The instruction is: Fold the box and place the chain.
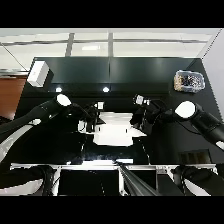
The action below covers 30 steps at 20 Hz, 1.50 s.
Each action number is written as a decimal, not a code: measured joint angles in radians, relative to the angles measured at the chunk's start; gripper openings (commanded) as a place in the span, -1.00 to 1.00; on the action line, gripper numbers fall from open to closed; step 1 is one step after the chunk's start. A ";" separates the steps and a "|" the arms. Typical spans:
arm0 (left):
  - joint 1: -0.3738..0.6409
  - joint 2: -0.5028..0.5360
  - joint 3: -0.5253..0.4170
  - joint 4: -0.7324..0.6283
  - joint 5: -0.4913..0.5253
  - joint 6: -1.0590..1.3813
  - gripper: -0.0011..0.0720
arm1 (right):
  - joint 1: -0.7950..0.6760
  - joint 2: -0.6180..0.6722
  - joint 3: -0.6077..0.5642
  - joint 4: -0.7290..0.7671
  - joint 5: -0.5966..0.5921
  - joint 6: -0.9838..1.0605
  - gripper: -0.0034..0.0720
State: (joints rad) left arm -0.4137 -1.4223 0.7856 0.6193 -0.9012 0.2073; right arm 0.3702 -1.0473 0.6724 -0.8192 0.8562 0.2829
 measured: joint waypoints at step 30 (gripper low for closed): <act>-0.010 -0.042 -0.002 0.017 0.056 -0.026 -0.90 | 0.156 -0.005 -0.153 -0.152 -0.042 -0.030 0.95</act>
